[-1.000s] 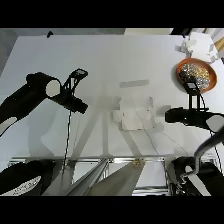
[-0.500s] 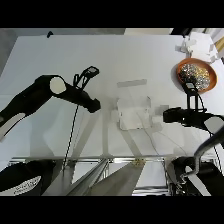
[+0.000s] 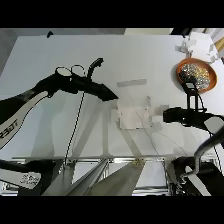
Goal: Fold the box and place the chain.
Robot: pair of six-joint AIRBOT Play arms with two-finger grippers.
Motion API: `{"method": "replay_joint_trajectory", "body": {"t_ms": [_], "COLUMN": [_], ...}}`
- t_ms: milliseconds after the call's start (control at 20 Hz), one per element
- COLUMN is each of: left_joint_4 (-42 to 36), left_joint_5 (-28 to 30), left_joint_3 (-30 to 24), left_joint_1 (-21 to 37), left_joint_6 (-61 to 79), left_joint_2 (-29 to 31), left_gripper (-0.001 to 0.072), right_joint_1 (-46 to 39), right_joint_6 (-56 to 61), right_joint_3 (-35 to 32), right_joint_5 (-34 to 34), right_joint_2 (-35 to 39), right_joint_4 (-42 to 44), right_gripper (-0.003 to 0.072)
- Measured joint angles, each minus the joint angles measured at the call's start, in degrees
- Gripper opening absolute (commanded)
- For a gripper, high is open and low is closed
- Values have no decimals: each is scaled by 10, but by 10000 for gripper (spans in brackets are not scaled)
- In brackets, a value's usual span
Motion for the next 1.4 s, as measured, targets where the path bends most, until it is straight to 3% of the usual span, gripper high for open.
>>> {"method": "replay_joint_trajectory", "body": {"t_ms": [200, 400, 550, 650, 750, 800, 950, 1050, 1350, 1400], "left_joint_4": [-15, -1, 1, 1, 1, 1, 1, 1, 5, 7], "left_joint_5": [-35, -52, -58, -56, -55, -54, -52, -50, -49, -49], "left_joint_3": [62, 82, 87, 89, 89, 90, 90, 90, 90, 90], "left_joint_1": [2, -2, -20, -37, -50, -55, -60, -59, -58, -58], "left_joint_6": [11, 18, 38, 56, 73, 82, 106, 127, 198, 204], "left_joint_2": [-72, -108, -120, -124, -126, -127, -127, -127, -123, -122], "left_gripper": [545, 541, 499, 434, 321, 311, 120, 43, 0, -1], "right_joint_1": [0, 0, 0, 0, 0, 0, 0, 0, 0, 0], "right_joint_6": [0, 0, 0, 0, -1, 0, -1, -1, 0, 0], "right_joint_3": [0, 0, 0, 0, 0, 0, 0, 0, 0, 0], "right_joint_5": [0, 1, 1, 1, 2, 3, 8, 10, 19, 22], "right_joint_2": [0, 0, 0, 0, 0, 0, 0, 0, 0, 0], "right_joint_4": [0, 2, 3, 5, 9, 9, 11, 12, 13, 15], "right_gripper": [6, 6, 6, 6, 6, 6, 6, 6, 9, 51]}}
